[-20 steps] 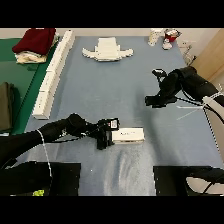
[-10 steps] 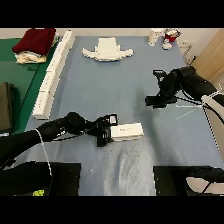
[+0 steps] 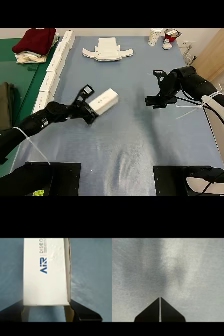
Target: Fold the box.
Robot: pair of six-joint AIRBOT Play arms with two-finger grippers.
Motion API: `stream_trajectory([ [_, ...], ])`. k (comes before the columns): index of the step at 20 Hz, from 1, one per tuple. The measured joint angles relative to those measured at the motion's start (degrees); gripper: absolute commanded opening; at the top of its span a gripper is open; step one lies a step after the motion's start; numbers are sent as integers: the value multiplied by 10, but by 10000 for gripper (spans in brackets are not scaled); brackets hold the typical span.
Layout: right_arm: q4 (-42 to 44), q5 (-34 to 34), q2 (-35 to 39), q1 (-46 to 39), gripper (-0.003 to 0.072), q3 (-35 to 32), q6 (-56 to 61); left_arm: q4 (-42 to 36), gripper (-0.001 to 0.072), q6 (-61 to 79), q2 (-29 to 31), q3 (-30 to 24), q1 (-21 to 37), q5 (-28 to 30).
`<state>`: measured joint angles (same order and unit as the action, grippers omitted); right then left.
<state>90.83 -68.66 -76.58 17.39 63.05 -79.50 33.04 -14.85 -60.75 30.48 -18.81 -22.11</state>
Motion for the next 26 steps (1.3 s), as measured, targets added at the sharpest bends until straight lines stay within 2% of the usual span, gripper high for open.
stream_trajectory([
  [5,0,0,0,0,29,0,0,33,524,-94,-67,83,68,61],
  [14,0,0,0,0,28,0,0,57,524,-184,-247,272,173,85],
  [19,0,0,0,0,29,0,0,60,524,-194,-300,319,205,86],
  [26,0,0,0,0,28,0,0,77,524,-203,-331,334,218,94],
])
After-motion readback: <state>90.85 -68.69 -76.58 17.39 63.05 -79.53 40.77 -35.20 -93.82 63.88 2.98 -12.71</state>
